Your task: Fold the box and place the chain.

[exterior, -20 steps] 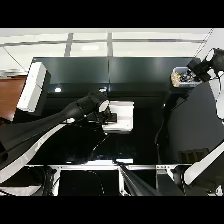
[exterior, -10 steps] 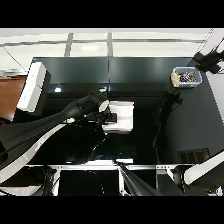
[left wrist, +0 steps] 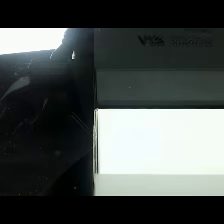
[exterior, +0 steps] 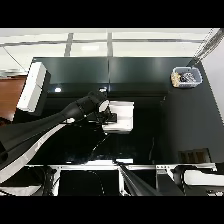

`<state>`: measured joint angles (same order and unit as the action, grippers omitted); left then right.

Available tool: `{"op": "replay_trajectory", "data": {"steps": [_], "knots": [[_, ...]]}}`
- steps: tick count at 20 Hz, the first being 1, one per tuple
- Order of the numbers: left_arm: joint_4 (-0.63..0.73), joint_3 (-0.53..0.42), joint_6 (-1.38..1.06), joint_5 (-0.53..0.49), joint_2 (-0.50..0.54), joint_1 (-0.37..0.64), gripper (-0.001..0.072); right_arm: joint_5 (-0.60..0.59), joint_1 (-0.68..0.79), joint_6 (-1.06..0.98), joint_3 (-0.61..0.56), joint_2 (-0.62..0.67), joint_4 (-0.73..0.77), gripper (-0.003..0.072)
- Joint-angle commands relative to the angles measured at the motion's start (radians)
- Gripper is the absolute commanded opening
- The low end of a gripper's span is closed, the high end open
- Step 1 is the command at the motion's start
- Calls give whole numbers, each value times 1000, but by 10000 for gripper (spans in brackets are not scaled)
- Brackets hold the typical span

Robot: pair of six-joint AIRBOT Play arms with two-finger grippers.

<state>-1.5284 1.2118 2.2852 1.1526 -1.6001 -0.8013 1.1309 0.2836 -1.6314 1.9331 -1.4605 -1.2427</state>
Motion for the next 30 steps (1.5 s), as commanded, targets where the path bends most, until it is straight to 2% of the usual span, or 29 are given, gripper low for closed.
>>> {"op": "replay_trajectory", "data": {"steps": [1, 4, 9, 13, 18, 22, 24, 26, 30], "knots": [[0, 1, 0, 0, -1, 0, 30, 177, -10, 133, 0, 116, 180, 4], [0, 1, 0, 0, -1, 0, 30, 333, -61, 200, -9, 160, 179, 5], [0, 1, 0, 0, -1, 0, 30, 349, -227, 216, -176, 243, 206, 4], [-1, 1, 0, 0, -1, 0, 30, 408, -326, 269, -327, 323, 243, 5], [-1, 1, 0, 0, -1, 0, 30, 422, -327, 290, -539, 456, 301, 4], [0, 1, 0, 0, -1, 0, 30, 458, -327, 304, -609, 496, 313, 4], [-1, 1, 0, 0, -1, 0, 30, 455, -328, 311, -645, 501, 374, 4], [-1, 1, 0, 0, -1, 0, 30, 439, -339, 322, -685, 501, 444, 4], [0, 1, 0, 0, -1, 0, 30, 365, -451, 331, -751, 500, 467, 4]]}}
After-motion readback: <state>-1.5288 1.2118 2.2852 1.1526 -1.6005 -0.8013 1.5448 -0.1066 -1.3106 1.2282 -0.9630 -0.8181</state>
